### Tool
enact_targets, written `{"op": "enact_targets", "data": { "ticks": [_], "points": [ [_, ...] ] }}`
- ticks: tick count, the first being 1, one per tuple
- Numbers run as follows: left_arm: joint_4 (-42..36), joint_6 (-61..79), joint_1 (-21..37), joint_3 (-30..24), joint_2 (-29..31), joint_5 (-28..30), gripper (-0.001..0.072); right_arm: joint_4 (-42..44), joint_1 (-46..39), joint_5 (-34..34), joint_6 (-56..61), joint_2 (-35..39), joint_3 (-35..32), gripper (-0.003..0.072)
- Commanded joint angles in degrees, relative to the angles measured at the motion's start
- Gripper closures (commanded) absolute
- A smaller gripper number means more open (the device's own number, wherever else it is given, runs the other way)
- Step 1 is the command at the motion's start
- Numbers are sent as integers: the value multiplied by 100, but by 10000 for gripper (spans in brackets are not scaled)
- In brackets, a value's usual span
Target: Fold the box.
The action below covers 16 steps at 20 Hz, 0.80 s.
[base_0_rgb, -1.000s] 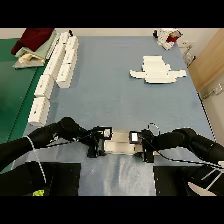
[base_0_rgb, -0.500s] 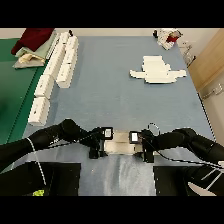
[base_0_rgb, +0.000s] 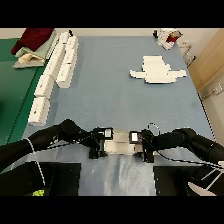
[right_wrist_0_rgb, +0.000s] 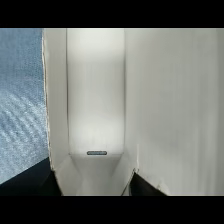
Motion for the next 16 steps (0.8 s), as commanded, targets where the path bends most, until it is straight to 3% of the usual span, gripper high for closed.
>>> {"op": "enact_targets", "data": {
  "ticks": [1, 16],
  "points": [
    [-15, 15, 9, 9, 116, -20, 12, 0, -2, 2, 2, -2, 0, 151],
    [-103, 214, 9, -50, 127, -15, 13, 0, -2, 2, 2, -2, 0, 150]
  ]
}}
